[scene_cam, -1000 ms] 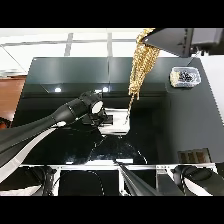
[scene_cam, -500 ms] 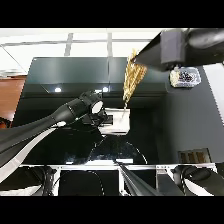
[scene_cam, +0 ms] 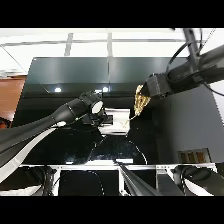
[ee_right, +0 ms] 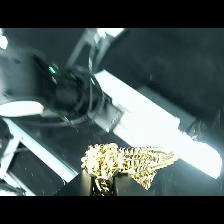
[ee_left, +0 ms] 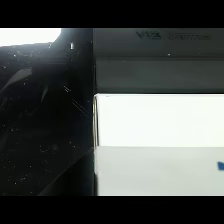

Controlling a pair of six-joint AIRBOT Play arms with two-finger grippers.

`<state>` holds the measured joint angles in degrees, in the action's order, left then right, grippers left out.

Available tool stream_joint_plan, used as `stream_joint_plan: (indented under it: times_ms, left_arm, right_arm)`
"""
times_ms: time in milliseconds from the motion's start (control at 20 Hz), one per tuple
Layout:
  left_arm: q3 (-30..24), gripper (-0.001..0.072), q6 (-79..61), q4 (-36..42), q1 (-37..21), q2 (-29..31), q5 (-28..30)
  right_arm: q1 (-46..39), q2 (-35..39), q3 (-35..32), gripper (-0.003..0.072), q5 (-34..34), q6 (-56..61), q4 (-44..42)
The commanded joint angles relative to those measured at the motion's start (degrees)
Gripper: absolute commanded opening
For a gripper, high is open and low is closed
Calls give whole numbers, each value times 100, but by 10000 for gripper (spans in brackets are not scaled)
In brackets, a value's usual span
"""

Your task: Fold the box and place the chain.

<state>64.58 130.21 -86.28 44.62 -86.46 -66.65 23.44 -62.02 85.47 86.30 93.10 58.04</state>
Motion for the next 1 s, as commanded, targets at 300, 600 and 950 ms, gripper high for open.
stream_joint_plan:
  times_ms: [300,600,950]
  left_arm:
    - [2,27,-9,-2,-2,0,-4]
    - [2,27,-9,-4,-2,0,2]
    - [2,27,-9,-4,-2,0,2]
  right_arm:
    - [407,-9,-1231,6,-1394,-15,-350]
    - [476,-9,-2271,9,-1770,-7,-525]
    - [669,-323,-2603,14,-2859,13,-765]
